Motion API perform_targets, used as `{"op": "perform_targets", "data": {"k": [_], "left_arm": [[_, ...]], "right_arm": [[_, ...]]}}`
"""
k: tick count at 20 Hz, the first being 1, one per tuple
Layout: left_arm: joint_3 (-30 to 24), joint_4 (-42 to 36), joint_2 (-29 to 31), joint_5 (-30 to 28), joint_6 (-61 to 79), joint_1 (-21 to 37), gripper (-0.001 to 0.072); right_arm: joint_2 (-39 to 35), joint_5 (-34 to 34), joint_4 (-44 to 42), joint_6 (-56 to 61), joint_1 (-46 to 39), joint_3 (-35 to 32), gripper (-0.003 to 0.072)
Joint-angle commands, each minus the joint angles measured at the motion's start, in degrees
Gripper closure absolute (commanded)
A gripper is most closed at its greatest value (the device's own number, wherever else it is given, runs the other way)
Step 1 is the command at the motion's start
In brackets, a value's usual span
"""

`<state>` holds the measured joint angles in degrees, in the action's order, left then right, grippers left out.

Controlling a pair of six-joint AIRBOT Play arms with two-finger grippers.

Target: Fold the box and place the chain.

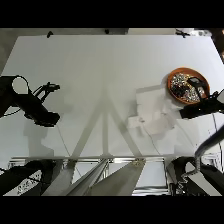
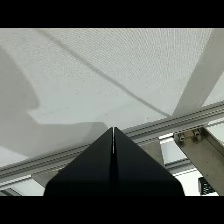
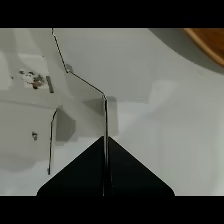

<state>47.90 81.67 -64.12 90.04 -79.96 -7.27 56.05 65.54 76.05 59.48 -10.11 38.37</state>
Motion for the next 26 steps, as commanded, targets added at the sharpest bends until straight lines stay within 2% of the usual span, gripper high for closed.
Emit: {"op": "perform_targets", "data": {"k": [1, 6, 8, 10, 13, 16, 17, 18, 19, 21, 23, 24, 26], "left_arm": [[0.0, 0.2, 0.0, 0.0, 1.2, 0.0, 0.0698], [0.0, 0.2, 0.0, -0.3, 2.0, 0.0, 0.0698], [0.0, 0.1, 0.0, -0.5, 2.0, 0.0, 0.0699], [0.0, -0.1, 0.0, -3.3, 1.9, 0.0, 0.0699], [0.0, -5.5, 0.0, -6.1, 3.7, 0.0, 0.0699], [0.0, -17.3, -0.1, -14.4, 14.3, 0.0, 0.0694], [0.0, -22.1, -0.1, -17.2, 17.7, 0.0, 0.0612], [0.0, -26.8, -0.1, -19.9, 21.2, 0.0, 0.0475], [0.0, -30.9, -0.1, -22.1, 25.6, 0.0, 0.0449], [0.0, -37.7, -0.8, -24.1, 34.1, 0.0, 0.0440], [0.0, -44.4, -3.1, -23.8, 42.0, 0.0, 0.0482], [0.0, -47.3, -4.9, -23.6, 45.7, -0.2, 0.0477], [0.0, -53.7, -9.4, -24.6, 54.0, -0.7, 0.0409]], "right_arm": [[-1.4, -5.7, -13.8, -0.1, 9.0, -2.4, 0.0681], [-1.4, -22.1, -15.2, 9.1, 23.2, -7.2, 0.0681], [-1.4, -24.0, -13.9, 11.0, 26.1, -8.0, 0.0680], [-1.3, -24.0, -13.7, 11.1, 27.5, -8.6, 0.0680], [-1.2, -24.0, -13.7, 11.1, 28.0, -8.8, 0.0679], [-1.2, -24.0, -13.7, 11.1, 28.0, -8.8, 0.0679], [-1.2, -24.0, -13.7, 11.1, 28.0, -8.8, 0.0679], [-1.2, -24.0, -13.7, 11.1, 28.0, -8.8, 0.0678], [-1.2, -24.0, -13.7, 11.1, 28.0, -8.8, 0.0678], [-1.2, -24.0, -13.7, 11.1, 28.0, -8.8, 0.0678], [-1.2, -24.0, -13.8, 11.1, 28.0, -8.8, 0.0678], [-1.2, -23.9, -13.8, 11.1, 28.0, -8.8, 0.0678], [-1.2, -23.9, -14.1, 11.0, 28.0, -8.8, 0.0678]]}}
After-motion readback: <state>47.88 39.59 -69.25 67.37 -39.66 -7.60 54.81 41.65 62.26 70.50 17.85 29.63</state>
